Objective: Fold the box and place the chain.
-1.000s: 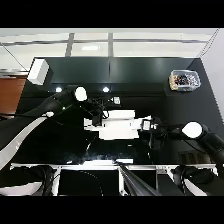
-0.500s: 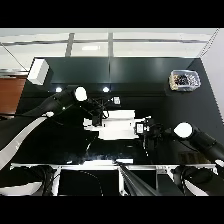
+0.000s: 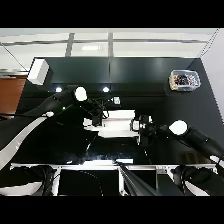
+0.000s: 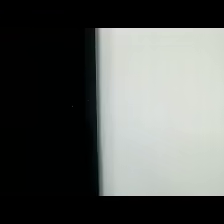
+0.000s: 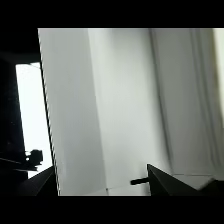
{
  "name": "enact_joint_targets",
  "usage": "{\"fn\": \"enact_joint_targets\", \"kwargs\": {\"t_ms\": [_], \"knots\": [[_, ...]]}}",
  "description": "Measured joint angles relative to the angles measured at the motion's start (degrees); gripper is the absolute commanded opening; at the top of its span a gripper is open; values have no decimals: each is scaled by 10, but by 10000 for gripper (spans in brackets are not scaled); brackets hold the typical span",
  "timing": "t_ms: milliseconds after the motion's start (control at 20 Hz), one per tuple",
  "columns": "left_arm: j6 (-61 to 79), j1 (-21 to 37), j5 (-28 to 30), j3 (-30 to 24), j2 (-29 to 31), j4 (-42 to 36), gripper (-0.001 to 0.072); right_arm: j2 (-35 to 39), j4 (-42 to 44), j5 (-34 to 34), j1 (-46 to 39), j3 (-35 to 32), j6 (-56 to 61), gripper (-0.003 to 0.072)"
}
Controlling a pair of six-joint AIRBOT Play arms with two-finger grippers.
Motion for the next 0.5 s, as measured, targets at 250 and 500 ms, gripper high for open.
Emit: {"fn": "enact_joint_targets", "kwargs": {"t_ms": [250,500], "knots": [[0,0,-4,0,0,-2,27,0,-6,1,-24,27,7,643],[0,-2,-2,0,0,0,27,0,-12,35,-57,34,9,643]]}}
